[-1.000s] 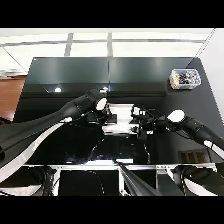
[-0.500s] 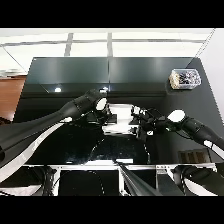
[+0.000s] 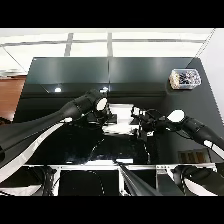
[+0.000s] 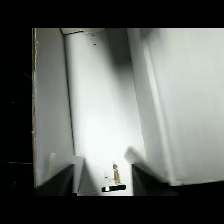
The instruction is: Fold the box and place the chain.
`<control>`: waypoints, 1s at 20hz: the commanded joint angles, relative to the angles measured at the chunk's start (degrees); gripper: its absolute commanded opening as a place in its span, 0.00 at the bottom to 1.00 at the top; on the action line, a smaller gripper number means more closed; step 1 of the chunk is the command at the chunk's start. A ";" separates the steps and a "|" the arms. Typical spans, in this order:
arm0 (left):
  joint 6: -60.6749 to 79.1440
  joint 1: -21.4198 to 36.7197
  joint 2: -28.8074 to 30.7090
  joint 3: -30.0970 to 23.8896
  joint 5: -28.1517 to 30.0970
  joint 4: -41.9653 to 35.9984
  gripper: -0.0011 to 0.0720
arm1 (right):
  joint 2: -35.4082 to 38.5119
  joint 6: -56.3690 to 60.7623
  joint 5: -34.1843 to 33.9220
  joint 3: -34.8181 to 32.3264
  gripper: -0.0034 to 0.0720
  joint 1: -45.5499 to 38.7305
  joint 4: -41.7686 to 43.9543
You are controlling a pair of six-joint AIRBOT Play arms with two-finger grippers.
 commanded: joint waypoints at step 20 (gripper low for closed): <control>0.00 0.00 -0.04 -0.02 0.00 -0.17 0.06 | 7.96 67.80 11.93 -7.78 0.06 -25.97 -12.46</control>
